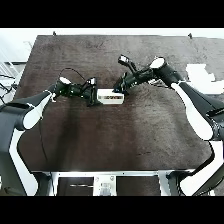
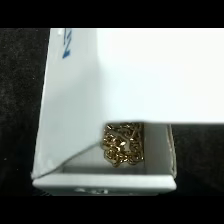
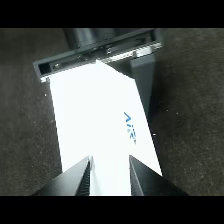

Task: Fold the box and place the chain.

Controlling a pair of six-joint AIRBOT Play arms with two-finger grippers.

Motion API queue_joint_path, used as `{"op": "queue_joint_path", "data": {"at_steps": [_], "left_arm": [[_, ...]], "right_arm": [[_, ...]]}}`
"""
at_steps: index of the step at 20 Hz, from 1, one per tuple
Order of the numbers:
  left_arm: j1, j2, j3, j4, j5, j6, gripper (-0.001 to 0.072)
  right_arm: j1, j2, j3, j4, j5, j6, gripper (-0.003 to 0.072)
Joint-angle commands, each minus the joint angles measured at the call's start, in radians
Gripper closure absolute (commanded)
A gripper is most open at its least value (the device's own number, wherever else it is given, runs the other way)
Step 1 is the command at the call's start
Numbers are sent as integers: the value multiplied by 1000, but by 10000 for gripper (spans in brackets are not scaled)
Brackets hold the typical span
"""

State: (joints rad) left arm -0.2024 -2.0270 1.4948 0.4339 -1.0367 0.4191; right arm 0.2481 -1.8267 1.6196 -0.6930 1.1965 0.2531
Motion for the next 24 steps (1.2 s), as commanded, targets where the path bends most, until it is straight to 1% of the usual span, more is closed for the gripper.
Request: {"op": "queue_joint_path", "data": {"at_steps": [1,3,7,8,13,21,24], "left_arm": [[1,0,0,0,0,0,288],[1,0,0,0,0,0,288],[1,0,0,0,0,0,288],[1,0,0,0,0,0,288],[1,0,0,0,0,0,288],[1,0,0,0,0,0,288],[1,0,0,0,0,0,288]], "right_arm": [[24,0,1,-42,-64,-30,364],[25,0,1,-42,-69,-30,340],[26,0,1,-42,-31,-30,334],[26,0,1,-42,-16,-30,301],[34,-1,1,-50,5,-27,299],[51,-20,1,-71,-99,-26,299],[51,-19,1,-77,-108,-27,299]]}}
